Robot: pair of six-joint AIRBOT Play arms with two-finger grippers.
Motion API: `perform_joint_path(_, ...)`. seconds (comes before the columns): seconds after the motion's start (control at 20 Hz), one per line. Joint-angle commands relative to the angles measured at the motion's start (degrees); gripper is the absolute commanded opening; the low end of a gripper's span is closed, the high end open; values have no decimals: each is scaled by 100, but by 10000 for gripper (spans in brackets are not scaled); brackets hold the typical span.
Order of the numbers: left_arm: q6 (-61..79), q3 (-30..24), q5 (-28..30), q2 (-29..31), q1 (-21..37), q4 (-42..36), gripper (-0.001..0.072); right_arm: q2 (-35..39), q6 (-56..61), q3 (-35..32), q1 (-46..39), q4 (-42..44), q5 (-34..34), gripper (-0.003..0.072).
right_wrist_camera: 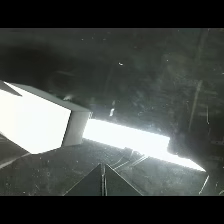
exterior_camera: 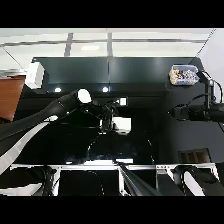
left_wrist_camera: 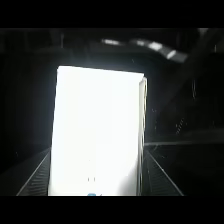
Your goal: Fold the box and place the chain.
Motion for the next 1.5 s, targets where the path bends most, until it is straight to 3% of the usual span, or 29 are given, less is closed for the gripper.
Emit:
perform_joint_path(0.0, 184, 7, 72, -46, -76, 428, 714, 4, 4, -2, -4, 0, 0, 16)
perform_joint_path(0.2, -28, 9, 494, -289, -396, 481, 703, 4, 4, -2, -4, 2, -2, 16)
perform_joint_path(0.25, -245, 35, 586, -282, -468, 693, 582, 4, 4, -2, -4, 2, -4, 16)
perform_joint_path(0.3, -929, 157, 599, -247, -490, 1069, 394, 4, 7, -2, -4, 2, 0, 16)
perform_joint_path(0.35, -1790, 339, 520, -177, -474, 1541, 327, 4, 7, -2, -4, 2, 9, 16)
perform_joint_path(0.5, -3716, 713, 297, 417, -7, 2896, 327, 4, 17, -2, -4, 4, 22, 16)
perform_joint_path(0.6, -4533, 713, -76, 935, 734, 3386, 327, 4, 31, -2, -4, 7, 20, 16)
perform_joint_path(0.8, -5849, 417, -979, 1574, 3038, 3724, 328, 4, 31, -2, -4, 4, -11, 16)
perform_joint_path(0.95, -6352, 24, -1139, 1637, 4929, 3707, 330, 4, 48, -2, -4, 11, -81, 16)
perform_joint_path(1.1, -6314, -151, -949, 1497, 6247, 3683, 330, 2, 142, -2, -4, 9, -186, 16)
perform_joint_path(1.25, -5869, -138, -433, 1207, 6802, 3106, 330, 2, 262, -2, -4, 9, -323, 16)
perform_joint_path(1.45, -5510, 125, 7, 535, 6712, 2745, 330, 2, 337, -2, -4, 11, -463, 16)
